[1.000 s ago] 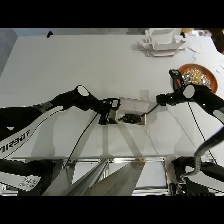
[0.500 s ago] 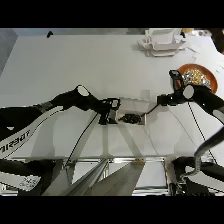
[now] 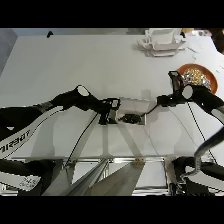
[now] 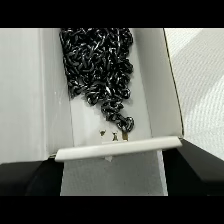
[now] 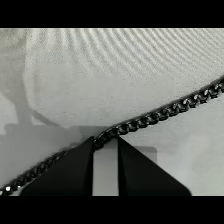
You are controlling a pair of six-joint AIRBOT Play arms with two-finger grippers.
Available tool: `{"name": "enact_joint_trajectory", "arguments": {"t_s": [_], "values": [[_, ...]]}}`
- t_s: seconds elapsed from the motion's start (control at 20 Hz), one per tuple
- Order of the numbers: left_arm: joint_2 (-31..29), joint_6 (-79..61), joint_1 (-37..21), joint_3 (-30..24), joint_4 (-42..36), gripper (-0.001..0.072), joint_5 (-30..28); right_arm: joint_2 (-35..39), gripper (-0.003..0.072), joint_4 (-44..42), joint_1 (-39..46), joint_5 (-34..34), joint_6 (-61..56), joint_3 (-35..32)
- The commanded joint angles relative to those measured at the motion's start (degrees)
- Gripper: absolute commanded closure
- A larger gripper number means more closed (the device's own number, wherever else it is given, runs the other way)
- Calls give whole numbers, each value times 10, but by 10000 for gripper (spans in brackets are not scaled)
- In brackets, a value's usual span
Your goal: Fold the box and place the chain.
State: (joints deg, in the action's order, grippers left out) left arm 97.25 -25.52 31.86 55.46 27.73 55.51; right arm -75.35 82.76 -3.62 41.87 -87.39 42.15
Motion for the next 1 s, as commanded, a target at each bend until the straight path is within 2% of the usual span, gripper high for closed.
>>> {"name": "enact_joint_trajectory", "arguments": {"t_s": [0.0, 0.2, 0.6, 0.7, 0.95], "values": [[0, 0, 0, 1, 0, 700, 0, -4, 652, -2, 0, 13, 4, 0], [0, 0, 0, 1, 0, 700, 0, 35, 672, -2, 0, 26, 4, 0], [0, 0, 0, 1, 0, 700, 0, 213, 672, -17, 0, 126, 9, 0], [0, 0, 0, 1, 0, 700, 0, 256, 672, -46, 0, 149, 28, -1], [0, 0, 0, 1, 0, 700, 0, 347, 672, -185, 0, 208, 106, -3]]}}
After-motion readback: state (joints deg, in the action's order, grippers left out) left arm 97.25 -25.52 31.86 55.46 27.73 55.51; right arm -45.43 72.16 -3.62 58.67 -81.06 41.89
